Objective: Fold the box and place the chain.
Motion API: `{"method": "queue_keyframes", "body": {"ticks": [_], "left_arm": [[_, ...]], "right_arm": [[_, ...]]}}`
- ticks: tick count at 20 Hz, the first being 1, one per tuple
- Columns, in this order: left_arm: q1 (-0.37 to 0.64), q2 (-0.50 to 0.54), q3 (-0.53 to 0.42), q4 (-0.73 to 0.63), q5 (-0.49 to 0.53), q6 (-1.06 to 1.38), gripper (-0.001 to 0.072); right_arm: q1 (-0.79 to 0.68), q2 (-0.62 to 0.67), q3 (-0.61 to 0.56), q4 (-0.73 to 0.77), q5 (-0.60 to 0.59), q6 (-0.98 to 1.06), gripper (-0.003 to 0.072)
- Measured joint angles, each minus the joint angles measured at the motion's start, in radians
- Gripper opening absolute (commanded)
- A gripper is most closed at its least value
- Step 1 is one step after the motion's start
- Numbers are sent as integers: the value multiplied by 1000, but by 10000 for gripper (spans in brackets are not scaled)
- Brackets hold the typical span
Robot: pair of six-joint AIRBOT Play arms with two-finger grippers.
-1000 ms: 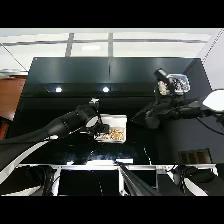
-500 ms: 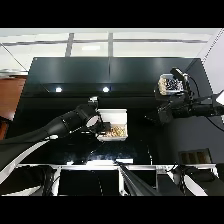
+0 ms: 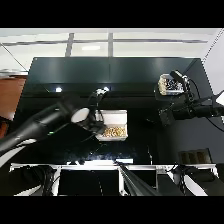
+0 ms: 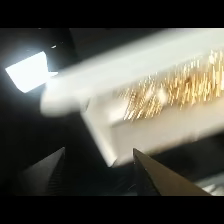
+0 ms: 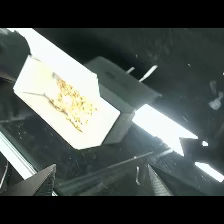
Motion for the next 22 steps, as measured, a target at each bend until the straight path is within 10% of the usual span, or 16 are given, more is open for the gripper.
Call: {"method": "queue_keyframes", "body": {"ticks": [5, 9, 12, 22], "left_arm": [[183, 218, -142, 6, -28, 275, 510], [342, 356, -375, -206, 195, 551, 515], [393, 371, -493, -438, 298, 896, 701], [423, 330, -562, -642, 459, 1728, 691]], "right_arm": [[0, 0, 0, -34, 10, 4, 698], [0, 0, -10, -43, -33, 4, 698], [0, 0, -16, -46, -64, 4, 698], [0, 0, -19, -48, -89, 31, 698]]}}
